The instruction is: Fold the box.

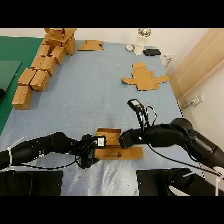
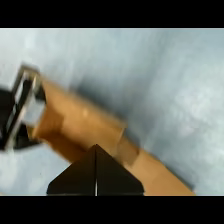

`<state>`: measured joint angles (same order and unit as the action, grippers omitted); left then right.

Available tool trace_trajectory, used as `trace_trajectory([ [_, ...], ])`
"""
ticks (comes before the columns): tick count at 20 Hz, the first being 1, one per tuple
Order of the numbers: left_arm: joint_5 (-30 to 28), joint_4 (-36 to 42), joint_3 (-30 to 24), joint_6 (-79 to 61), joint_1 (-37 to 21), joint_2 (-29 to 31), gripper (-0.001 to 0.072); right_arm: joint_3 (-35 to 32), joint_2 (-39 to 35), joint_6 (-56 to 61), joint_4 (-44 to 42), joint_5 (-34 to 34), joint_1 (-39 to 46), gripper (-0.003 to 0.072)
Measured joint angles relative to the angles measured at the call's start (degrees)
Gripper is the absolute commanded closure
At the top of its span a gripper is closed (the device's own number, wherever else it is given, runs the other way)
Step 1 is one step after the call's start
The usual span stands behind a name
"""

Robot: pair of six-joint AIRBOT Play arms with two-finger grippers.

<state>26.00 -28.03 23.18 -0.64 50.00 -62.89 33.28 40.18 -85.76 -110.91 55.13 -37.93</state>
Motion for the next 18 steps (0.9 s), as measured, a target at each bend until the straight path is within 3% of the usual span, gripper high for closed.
trace_trajectory([
  [1, 0.0, 0.0, 0.0, 0.0, 0.0, 0.0, 0.0230, -1.0, -1.9, -2.3, 0.9, 2.7, -1.2, 0.0503],
  [2, 0.0, 0.0, 0.0, 0.0, 0.0, 0.0, 0.0230, -2.2, -3.7, -4.8, 1.9, 5.6, -2.5, 0.0246],
  [7, 0.0, 0.0, 0.0, 0.0, 0.0, 0.0, 0.0230, -7.0, -6.0, -17.5, 8.6, 9.3, -5.7, 0.0236],
  [12, 0.0, 0.0, 0.0, 0.0, 0.0, 0.0, 0.0230, -8.3, -0.8, -30.2, 13.0, 2.1, -6.4, 0.0234],
  [18, 0.0, 0.0, 0.0, 0.0, 0.0, 0.0, 0.0230, -8.6, 4.7, -37.1, 14.7, -2.4, -6.5, 0.0232],
])
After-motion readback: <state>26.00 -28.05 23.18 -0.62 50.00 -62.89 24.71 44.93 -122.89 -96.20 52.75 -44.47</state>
